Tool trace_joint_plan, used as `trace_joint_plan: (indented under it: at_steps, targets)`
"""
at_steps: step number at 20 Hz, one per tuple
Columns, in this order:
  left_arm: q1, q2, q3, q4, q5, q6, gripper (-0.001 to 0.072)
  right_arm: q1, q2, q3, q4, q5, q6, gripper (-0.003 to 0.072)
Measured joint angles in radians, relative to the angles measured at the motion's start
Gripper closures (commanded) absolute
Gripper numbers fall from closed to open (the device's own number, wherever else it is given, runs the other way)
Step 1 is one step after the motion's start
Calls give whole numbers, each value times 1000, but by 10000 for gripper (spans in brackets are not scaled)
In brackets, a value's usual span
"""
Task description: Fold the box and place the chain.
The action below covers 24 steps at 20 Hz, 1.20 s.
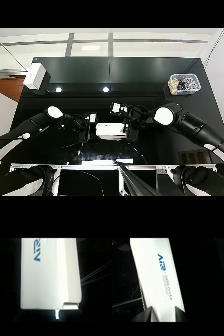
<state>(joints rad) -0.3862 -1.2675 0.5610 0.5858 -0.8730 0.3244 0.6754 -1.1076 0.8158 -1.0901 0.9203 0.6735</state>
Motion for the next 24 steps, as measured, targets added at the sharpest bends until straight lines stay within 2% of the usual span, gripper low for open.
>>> trace_joint_plan:
  at_steps: [24]
  targets:
    - [0, 0, 0, 1, -1, 0, 228, 24, -19, -13, -3, -27, 30, 398]
